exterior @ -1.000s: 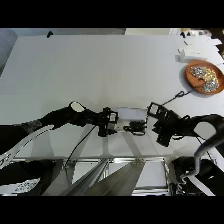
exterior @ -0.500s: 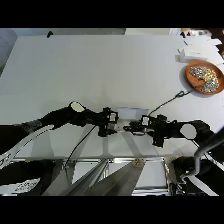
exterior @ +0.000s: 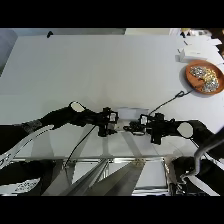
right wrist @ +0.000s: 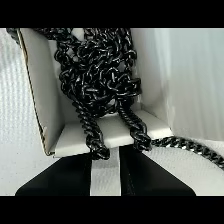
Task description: Fold the box and place the chain.
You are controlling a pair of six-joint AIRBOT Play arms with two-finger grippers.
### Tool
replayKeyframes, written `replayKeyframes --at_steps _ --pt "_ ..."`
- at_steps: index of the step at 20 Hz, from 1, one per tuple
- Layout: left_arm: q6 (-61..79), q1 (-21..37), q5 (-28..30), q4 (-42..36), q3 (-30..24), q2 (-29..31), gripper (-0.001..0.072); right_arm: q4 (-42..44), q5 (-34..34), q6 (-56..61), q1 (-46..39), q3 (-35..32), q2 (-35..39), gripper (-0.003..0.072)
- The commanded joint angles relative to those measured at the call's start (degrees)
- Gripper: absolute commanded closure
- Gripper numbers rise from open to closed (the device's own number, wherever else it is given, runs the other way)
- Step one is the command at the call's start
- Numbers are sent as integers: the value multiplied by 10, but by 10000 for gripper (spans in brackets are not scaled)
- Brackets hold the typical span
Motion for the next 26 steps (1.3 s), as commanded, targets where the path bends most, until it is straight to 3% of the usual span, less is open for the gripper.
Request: replayKeyframes --at_steps 1,6,9,13,17,23,26 --pt "0 0 0 0 0 0 698 11 7 -4 0 -1 -1 512" --pt "0 0 0 0 0 0 698 17 5 -4 0 -8 -1 535" --pt "0 0 0 0 0 0 698 17 3 -4 0 -8 -1 642" --pt "0 0 0 0 0 0 698 14 -4 -4 0 -8 -1 667" --pt "0 0 0 0 0 0 698 -74 14 51 0 -7 8 668" --pt "0 0 0 0 0 0 698 -112 128 93 0 36 55 668" --pt "0 0 0 0 0 0 698 -105 232 103 0 102 57 668"
